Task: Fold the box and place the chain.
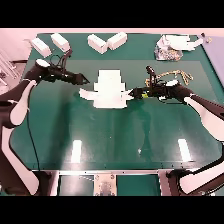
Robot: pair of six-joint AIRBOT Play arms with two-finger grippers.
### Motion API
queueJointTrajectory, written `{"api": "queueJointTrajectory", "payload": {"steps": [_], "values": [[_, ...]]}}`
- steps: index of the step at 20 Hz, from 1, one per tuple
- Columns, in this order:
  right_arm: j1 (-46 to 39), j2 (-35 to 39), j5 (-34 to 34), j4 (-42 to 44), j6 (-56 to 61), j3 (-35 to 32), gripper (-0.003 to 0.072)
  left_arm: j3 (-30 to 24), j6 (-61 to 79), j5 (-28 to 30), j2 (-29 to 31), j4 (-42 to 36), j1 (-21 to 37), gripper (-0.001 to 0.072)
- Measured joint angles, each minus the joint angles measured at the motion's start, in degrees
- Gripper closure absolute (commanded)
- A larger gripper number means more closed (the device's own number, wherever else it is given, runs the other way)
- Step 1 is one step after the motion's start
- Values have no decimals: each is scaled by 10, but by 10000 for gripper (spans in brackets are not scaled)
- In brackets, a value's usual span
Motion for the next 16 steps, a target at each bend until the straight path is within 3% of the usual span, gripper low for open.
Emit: {"api": "queueJointTrajectory", "payload": {"steps": [8,16], "values": [[0,0,13,-5,-1,0,681,95,-33,-1,-77,-1,-34,231],[0,0,15,-7,-5,0,680,115,-42,-23,-104,-26,-39,231]]}}
